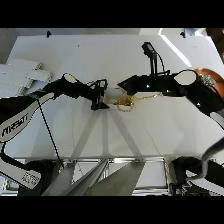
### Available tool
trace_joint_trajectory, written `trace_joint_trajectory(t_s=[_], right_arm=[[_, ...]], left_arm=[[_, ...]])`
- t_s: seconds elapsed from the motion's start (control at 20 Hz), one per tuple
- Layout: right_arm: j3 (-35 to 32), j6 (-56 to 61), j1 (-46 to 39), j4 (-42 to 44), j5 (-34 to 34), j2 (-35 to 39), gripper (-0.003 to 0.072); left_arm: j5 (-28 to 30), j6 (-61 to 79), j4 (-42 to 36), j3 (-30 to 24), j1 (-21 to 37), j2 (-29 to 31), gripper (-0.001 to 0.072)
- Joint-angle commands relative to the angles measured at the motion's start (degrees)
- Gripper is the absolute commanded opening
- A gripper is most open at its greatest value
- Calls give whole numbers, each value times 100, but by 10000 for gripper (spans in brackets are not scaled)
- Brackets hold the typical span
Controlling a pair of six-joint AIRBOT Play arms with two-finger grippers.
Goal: Fold the box and place the chain.
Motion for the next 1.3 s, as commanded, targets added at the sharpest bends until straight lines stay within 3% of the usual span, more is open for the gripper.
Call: trace_joint_trajectory(t_s=[0.0,0.35,0.45,0.5,0.7,0.85,1.05,1.25], right_arm=[[2,-273,216,297,15,-302,8],[2,-28,501,-1084,-511,-815,13],[2,-28,498,-1228,-387,-809,265],[2,-28,498,-1220,-385,-809,277],[2,-90,494,-1244,-337,-605,276],[2,-122,343,-1843,15,-173,275],[-4,-439,-756,-2291,1414,-33,275],[-7,-1139,-1460,-3099,1543,-170,276]], left_arm=[[0,2,0,0,2,4,346],[0,2,0,0,2,4,346],[0,2,0,0,2,4,346],[0,2,0,0,2,4,346],[0,2,0,0,2,4,346],[0,2,0,0,2,4,346],[0,2,0,0,2,4,346],[0,2,2,0,2,4,346]])
